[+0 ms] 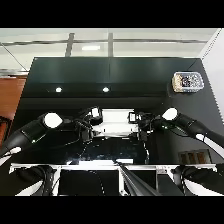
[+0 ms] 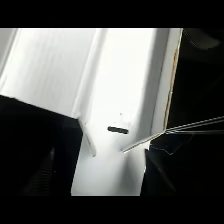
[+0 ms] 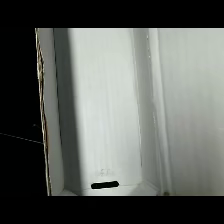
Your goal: Fold the box and place the chain.
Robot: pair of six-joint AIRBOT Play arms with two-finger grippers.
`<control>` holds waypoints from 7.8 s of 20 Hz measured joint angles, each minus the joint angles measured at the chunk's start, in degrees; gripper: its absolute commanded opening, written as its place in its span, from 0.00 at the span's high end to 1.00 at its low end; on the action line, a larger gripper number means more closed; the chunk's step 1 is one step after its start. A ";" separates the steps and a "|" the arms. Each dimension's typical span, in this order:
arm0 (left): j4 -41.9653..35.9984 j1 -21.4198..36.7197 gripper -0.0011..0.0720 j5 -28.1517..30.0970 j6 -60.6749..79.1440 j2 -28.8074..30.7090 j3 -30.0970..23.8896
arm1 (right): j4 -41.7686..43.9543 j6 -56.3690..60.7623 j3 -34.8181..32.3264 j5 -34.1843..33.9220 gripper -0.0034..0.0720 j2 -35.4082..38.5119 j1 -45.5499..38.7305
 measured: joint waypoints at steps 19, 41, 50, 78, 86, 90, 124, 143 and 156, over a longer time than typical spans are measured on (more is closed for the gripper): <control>-7.37 -3.93 0.69 3.54 0.85 -4.98 0.00 | -0.02 -0.02 0.00 0.00 0.65 0.00 0.00; -10.54 -7.82 0.34 8.09 0.87 -8.04 0.07 | -0.13 -0.09 0.02 0.04 0.65 0.00 0.00; -8.61 -7.32 0.95 6.97 0.02 -7.13 0.55 | 0.07 0.07 0.00 0.02 0.65 0.00 0.00; -14.62 22.97 0.96 -13.49 -56.28 -5.95 -10.38 | 0.00 0.00 0.00 0.00 0.65 0.00 0.00; -17.68 17.64 0.56 -12.46 -49.53 -9.86 -6.97 | 0.00 0.02 0.00 -0.02 0.65 0.00 0.00; -17.99 16.98 0.11 -14.60 -46.77 -10.16 -3.72 | 0.00 0.00 0.00 -0.02 0.65 0.00 0.00; -6.80 3.39 0.34 -12.94 -58.23 -9.88 9.33 | 0.22 0.11 0.00 -0.24 0.65 -0.07 0.07; 26.14 -10.49 0.34 -7.78 -98.33 -11.17 17.09 | 0.04 0.17 0.00 -0.20 0.65 -0.07 0.07; 41.88 -17.33 0.44 -22.58 -116.37 -23.06 30.49 | 0.07 0.20 0.00 -0.22 0.65 -0.07 0.07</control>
